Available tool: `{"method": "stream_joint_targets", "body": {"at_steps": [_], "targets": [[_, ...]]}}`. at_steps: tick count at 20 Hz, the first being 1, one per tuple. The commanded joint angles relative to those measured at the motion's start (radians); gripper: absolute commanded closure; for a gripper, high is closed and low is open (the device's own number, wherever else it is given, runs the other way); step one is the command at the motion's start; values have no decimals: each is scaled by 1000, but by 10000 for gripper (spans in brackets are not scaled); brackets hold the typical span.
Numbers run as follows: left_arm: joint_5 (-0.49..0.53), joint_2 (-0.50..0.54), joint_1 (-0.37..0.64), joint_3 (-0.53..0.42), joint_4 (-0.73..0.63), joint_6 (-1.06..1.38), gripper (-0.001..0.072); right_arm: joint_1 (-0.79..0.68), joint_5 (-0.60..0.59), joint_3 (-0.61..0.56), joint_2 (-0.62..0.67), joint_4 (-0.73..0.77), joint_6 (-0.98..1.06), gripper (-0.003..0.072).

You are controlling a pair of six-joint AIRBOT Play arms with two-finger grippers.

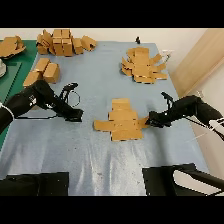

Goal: Fold the box.

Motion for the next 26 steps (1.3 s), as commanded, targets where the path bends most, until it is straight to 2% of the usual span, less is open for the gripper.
{"method": "stream_joint_targets", "body": {"at_steps": [1, 6, 7, 8, 9, 11, 12, 15, 17, 20, 21, 22, 24, 26], "targets": [[-23, 0, 56, -44, -97, 71, 697, 14, -13, -32, 20, -6, 16, 495], [-4, -3, 89, -44, -168, 121, 681, 14, 77, -32, 15, -4, 14, 498], [6, -7, 89, -44, -172, 118, 416, 14, 88, -31, 10, 3, 6, 519], [12, -14, 89, -43, -181, 113, 312, 14, 91, -31, 0, 20, -6, 533], [16, -23, 89, -43, -185, 115, 348, 14, 92, -31, -13, 39, -26, 601], [12, -37, 89, -43, -187, 116, 347, 15, 98, -31, -39, 88, -76, 613], [13, -39, 89, -43, -188, 117, 347, 15, 103, -31, -49, 115, -107, 679], [13, -39, 89, -43, -204, 145, 333, 15, 89, -32, -57, 173, -161, 683], [16, -39, 92, -42, -224, 176, 325, 20, 19, -50, -42, 210, -221, 684], [14, -58, 126, -42, -320, 238, 326, 77, 56, -175, 95, 329, -322, 684], [12, -73, 144, -42, -374, 270, 302, 100, 90, -228, 156, 380, -344, 684], [11, -87, 163, -42, -427, 289, 205, 122, 116, -271, 212, 401, -346, 684], [10, -116, 190, -42, -491, 307, 193, 159, 140, -340, 309, 421, -348, 684], [7, -142, 193, -42, -492, 324, 193, 183, 138, -381, 378, 480, -371, 684]]}}
